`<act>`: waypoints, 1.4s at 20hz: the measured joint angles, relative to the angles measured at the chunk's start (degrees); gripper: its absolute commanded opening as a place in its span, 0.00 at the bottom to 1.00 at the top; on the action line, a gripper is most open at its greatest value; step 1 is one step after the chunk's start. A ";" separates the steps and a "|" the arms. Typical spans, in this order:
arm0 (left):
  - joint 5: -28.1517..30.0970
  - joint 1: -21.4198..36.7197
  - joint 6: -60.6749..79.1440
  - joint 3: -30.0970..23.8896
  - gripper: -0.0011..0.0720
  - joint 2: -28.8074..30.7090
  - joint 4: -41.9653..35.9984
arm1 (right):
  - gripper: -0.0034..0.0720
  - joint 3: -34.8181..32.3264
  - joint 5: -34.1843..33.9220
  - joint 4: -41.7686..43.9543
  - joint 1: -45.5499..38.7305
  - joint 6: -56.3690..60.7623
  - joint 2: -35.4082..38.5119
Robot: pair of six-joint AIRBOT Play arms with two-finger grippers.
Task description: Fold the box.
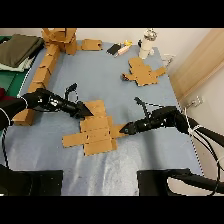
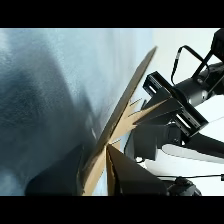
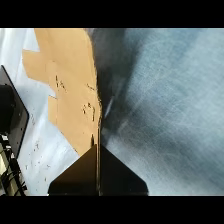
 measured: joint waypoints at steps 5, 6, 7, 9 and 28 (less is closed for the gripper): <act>-1.18 0.07 4.37 0.00 0.03 0.00 -0.50 | 0.06 0.00 -0.02 -0.02 0.00 0.44 0.00; -1.79 0.07 5.57 0.02 0.03 0.00 -0.74 | 0.15 0.02 0.02 -0.04 0.00 0.44 0.00; -2.62 0.07 6.91 0.00 0.03 0.00 -0.96 | 0.38 0.20 0.42 -0.04 0.00 0.52 0.00; -4.02 0.07 9.84 0.04 0.03 0.07 -1.77 | 0.59 1.29 1.11 -0.31 -0.39 1.33 0.02; 15.93 -16.90 46.75 -5.14 0.02 14.64 -5.86 | 0.05 19.43 3.69 -18.93 5.31 32.44 9.49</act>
